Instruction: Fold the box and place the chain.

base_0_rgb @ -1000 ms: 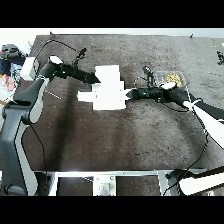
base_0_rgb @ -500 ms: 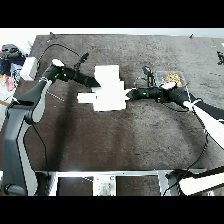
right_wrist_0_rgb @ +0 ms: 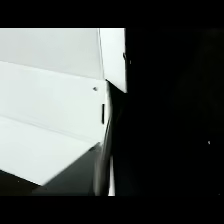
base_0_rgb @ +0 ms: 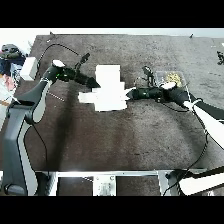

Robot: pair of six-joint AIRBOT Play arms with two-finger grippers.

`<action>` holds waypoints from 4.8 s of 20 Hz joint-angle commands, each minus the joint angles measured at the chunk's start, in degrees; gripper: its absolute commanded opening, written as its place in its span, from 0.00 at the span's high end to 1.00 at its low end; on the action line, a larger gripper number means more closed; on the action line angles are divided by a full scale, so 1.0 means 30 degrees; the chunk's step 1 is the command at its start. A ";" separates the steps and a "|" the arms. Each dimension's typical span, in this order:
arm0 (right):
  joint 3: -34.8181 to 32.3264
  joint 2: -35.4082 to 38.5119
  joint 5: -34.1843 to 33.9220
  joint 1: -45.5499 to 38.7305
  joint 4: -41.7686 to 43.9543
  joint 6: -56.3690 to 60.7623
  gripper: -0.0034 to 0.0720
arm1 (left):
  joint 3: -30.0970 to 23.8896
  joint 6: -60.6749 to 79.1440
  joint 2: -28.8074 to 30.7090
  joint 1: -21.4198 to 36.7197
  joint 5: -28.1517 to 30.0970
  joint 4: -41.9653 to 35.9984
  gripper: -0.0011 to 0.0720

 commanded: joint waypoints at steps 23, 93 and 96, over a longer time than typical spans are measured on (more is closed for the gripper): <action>0.0015 0.2849 0.0612 -0.2718 -0.2943 -0.0015 0.34 | -0.1974 1.8804 -0.0073 0.0022 0.2368 -0.2025 0.97; 0.9850 -0.5880 0.5253 0.0933 -0.4481 -1.5934 0.07 | -0.1967 1.8746 -0.0189 0.0015 0.2710 -0.0262 0.97; 1.0557 -0.6798 0.6717 0.0794 -0.4466 -1.5919 0.07 | -0.1967 1.8753 -0.0189 0.0015 0.2710 -0.0262 0.97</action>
